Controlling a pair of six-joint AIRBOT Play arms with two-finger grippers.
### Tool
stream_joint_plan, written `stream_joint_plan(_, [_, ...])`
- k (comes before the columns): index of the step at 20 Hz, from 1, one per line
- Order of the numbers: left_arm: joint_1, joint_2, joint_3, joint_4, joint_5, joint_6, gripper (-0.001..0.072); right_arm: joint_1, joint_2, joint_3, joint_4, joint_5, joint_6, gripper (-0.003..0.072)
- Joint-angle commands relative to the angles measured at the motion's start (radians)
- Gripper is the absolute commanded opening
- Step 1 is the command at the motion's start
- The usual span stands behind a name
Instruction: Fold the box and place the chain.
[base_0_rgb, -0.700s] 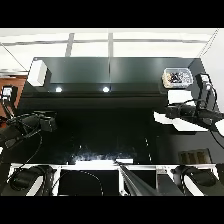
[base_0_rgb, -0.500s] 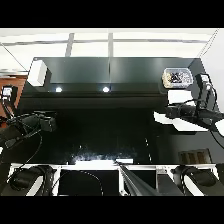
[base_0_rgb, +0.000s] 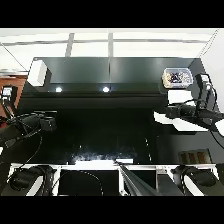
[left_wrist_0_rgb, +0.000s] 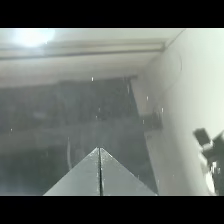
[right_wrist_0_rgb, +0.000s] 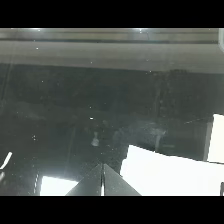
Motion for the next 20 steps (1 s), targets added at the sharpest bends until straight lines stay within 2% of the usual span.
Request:
stream_joint_plan(1, [-0.001, -0.004, -0.011, -0.002, 0.214, 0.003, 0.0032, 0.001, 0.001, 0.000, 0.009, -0.005, 0.001, 0.0028])
stream_joint_plan(4, [-0.002, -0.005, -0.011, -0.027, 0.454, -0.001, 0.0032, 0.001, 0.001, 0.000, 0.054, -0.081, 0.000, 0.0028])
stream_joint_plan(7, [-0.004, -0.019, -0.011, -0.138, 0.575, -0.001, 0.0043, 0.001, 0.001, 0.000, 0.104, -0.152, 0.001, 0.0029])
stream_joint_plan(8, [-0.004, -0.036, -0.011, -0.173, 0.594, -0.001, 0.0231, 0.001, 0.001, 0.000, 0.130, -0.176, 0.004, 0.0146])
stream_joint_plan(9, [-0.010, -0.060, -0.011, -0.197, 0.589, 0.001, 0.0670, 0.001, 0.001, 0.000, 0.145, -0.182, 0.007, 0.0711])
stream_joint_plan(10, [-0.017, -0.088, -0.011, -0.192, 0.576, 0.010, 0.0710, 0.000, -0.002, 0.000, 0.120, -0.193, 0.007, 0.0720])
stream_joint_plan(12, [-0.023, -0.156, -0.008, -0.174, 0.519, 0.021, 0.0710, -0.056, -0.023, 0.003, -0.060, -0.215, 0.132, 0.0720])
stream_joint_plan(14, [-0.028, -0.212, 0.002, -0.177, 0.406, 0.022, 0.0710, -0.223, -0.080, 0.051, -0.261, -0.177, 0.312, 0.0720])
stream_joint_plan(18, [-0.047, -0.277, 0.003, -0.176, 0.214, 0.026, 0.0710, -0.675, -0.280, 0.218, -0.299, -0.118, 0.298, 0.0720])
stream_joint_plan(20, [-0.047, -0.284, 0.003, -0.170, 0.141, 0.026, 0.0710, -0.896, -0.415, 0.321, -0.243, -0.001, 0.281, 0.0720])
